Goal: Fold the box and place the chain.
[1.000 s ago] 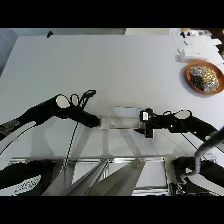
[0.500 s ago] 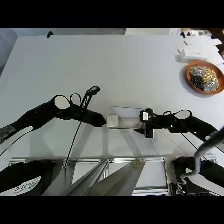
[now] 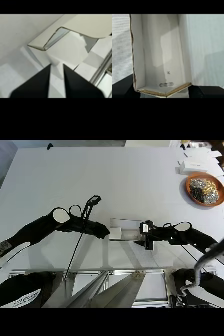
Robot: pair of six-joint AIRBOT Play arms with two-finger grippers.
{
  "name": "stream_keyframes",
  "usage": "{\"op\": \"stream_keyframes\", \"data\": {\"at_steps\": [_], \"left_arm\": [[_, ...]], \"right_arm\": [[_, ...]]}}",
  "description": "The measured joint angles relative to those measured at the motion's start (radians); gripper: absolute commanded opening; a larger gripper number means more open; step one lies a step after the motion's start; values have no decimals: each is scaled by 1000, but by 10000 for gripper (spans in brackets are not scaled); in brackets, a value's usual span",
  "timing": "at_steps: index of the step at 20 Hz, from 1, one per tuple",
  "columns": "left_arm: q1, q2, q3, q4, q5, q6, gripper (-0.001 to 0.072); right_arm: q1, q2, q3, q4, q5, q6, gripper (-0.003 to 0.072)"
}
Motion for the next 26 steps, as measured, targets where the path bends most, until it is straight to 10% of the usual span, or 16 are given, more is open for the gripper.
{"op": "stream_keyframes", "data": {"at_steps": [26], "left_arm": [[-224,-88,107,366,98,-577,351]], "right_arm": [[0,0,0,-2,2,0,317]]}}
